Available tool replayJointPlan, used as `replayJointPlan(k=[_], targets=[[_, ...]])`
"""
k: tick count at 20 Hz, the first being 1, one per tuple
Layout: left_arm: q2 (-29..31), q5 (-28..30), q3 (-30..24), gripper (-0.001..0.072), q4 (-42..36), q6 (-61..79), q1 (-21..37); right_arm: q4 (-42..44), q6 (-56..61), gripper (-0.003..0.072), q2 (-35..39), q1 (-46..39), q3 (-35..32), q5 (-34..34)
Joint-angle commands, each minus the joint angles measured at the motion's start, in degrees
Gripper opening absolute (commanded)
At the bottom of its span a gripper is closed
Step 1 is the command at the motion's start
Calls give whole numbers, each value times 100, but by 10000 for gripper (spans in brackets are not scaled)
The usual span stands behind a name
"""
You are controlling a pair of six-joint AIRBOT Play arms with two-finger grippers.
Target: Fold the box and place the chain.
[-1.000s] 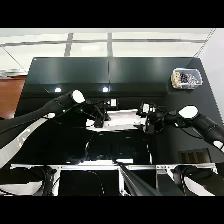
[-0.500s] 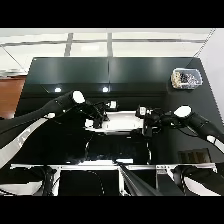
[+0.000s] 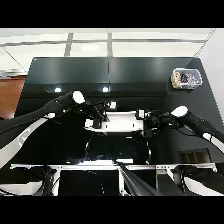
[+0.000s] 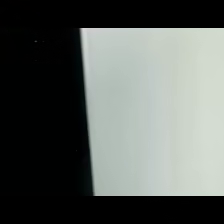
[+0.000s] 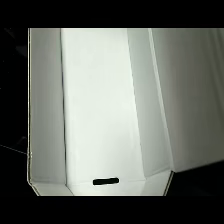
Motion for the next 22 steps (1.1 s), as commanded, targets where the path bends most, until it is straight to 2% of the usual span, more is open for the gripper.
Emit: replayJointPlan(k=[1, 4, 5, 6, 14, 20, 21, 22], targets=[[2, 2, 7, 31, -9, -4, -4, 7, -28, 666, -24, 4, 0, 2], [2, 4, 7, 31, -9, -4, -4, 9, -26, 666, -59, 4, 0, -24], [2, 4, 7, 31, -9, -4, -4, 7, -24, 589, -63, 20, 0, -31], [2, 4, 7, 31, -9, -4, -4, 0, -17, 549, -63, 48, 0, -63], [2, 4, 7, 31, -9, -4, -2, -149, 138, 551, -66, 181, 0, -160], [2, 4, 7, 31, -9, -4, -2, -210, 302, 571, -66, 184, 0, -170], [2, 2, 7, 31, -9, -4, -2, -212, 315, 602, -66, 184, 0, -170], [2, 2, 7, 31, -9, -4, -2, -214, 326, 601, -66, 184, 0, -173]])
